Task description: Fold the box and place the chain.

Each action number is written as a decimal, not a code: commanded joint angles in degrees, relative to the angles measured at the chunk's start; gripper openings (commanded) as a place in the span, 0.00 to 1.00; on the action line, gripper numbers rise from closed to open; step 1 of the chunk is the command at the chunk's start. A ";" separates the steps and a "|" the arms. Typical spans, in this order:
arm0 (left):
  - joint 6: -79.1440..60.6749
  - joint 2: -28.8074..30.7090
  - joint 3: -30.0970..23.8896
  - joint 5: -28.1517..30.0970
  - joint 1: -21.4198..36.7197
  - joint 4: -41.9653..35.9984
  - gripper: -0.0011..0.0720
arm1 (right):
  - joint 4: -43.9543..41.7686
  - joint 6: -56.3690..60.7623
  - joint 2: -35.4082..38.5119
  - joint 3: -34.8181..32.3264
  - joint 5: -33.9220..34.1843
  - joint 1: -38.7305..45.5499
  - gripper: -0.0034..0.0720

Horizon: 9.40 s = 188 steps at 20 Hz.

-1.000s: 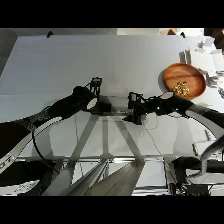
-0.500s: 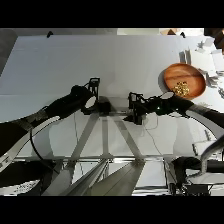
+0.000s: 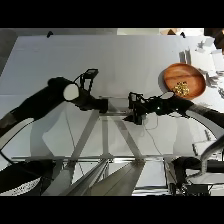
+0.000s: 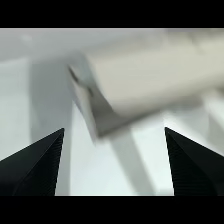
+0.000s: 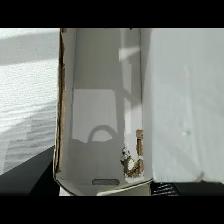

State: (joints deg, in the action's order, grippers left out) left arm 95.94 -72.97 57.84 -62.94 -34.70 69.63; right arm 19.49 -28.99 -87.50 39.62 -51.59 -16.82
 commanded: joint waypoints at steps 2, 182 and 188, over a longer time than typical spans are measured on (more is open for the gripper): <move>-33.62 1.97 -0.72 -11.61 8.46 -13.46 0.96 | -0.02 0.02 -0.02 0.07 -0.04 -0.02 0.66; -127.62 -17.66 -12.85 10.64 15.78 -46.77 0.48 | 31.52 47.93 10.80 4.37 7.52 -6.56 0.06; -127.62 -17.66 -12.85 10.64 15.78 -46.77 0.48 | 24.63 40.76 10.73 4.37 7.32 -6.58 0.06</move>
State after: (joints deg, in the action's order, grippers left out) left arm -31.66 -90.65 44.99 -52.29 -18.90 22.83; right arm 48.12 15.75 -76.66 43.92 -44.66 -23.29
